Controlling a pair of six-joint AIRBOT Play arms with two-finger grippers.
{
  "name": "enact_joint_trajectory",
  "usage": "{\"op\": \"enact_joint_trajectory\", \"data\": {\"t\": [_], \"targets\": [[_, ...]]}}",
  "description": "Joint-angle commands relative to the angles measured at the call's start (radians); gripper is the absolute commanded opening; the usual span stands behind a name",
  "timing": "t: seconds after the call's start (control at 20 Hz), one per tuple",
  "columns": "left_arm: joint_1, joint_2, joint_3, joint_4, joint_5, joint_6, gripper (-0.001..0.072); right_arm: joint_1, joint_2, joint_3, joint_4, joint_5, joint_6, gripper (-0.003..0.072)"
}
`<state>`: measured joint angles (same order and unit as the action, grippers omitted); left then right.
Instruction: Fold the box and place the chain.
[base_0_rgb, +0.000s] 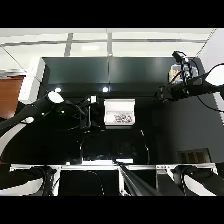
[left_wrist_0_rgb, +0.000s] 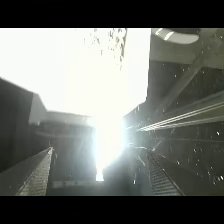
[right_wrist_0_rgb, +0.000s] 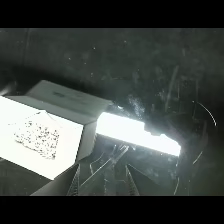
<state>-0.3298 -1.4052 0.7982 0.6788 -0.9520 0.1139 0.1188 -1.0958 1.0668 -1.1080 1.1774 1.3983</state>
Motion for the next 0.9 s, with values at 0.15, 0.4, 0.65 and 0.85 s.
{"op": "enact_joint_trajectory", "data": {"t": [0.15, 0.4, 0.65, 0.85], "targets": [[-0.072, -0.046, 0.021, -0.040, 0.097, 0.047, 0.0713, 0.000, 0.000, 0.000, -0.001, -0.008, 0.000, 0.0346], [-0.090, -0.068, 0.025, -0.068, 0.118, 0.040, 0.0713, 0.000, 0.000, 0.000, 0.000, -0.008, 0.000, 0.0346], [-0.097, -0.082, 0.043, -0.088, 0.137, 0.039, 0.0713, 0.000, 0.000, 0.000, -0.001, -0.013, 0.000, 0.0346], [-0.096, -0.087, 0.052, -0.050, 0.157, 0.040, 0.0713, 0.000, 0.000, 0.000, -0.001, -0.012, 0.000, 0.0346]]}}
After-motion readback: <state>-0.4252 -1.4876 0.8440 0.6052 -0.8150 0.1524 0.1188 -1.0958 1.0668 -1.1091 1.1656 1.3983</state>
